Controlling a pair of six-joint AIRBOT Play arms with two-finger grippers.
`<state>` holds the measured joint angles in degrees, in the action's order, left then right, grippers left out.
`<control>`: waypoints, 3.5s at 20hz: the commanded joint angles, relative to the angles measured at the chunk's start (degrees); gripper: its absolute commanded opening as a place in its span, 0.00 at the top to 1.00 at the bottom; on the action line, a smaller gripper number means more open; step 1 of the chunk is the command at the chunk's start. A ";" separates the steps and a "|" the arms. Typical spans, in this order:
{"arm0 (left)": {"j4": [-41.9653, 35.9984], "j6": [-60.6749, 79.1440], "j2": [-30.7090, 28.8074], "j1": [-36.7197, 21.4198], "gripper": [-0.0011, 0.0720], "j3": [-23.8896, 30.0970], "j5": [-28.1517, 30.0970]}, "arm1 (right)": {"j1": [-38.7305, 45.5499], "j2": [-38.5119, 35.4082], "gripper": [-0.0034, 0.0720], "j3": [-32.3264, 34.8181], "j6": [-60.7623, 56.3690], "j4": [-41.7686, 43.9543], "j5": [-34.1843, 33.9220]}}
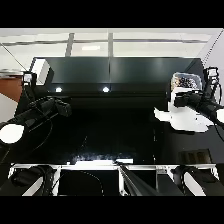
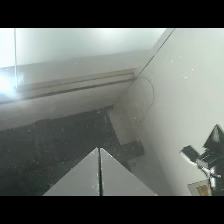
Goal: Fold the box and place the chain.
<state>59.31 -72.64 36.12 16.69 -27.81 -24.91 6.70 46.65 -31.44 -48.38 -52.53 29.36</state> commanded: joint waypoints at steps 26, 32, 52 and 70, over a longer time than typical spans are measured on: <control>-1.33 -0.22 7.54 0.15 0.02 1.49 0.46 | 5.16 0.42 0.02 -1.22 -8.81 -4.09 -4.76; -1.33 -0.22 7.54 0.17 0.02 1.49 0.42 | 44.94 12.17 0.02 -12.09 -25.44 -12.87 1.22; -2.10 -0.26 8.61 0.17 0.02 1.49 0.44 | 56.52 56.85 0.02 -43.85 0.46 7.50 63.43; -4.31 -0.22 8.61 0.17 0.02 1.49 0.48 | 51.39 58.90 0.93 -44.54 -0.55 1.64 65.96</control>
<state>55.16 -72.88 44.69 16.84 -26.28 -24.45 58.65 105.54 -75.99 -49.17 -50.78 95.02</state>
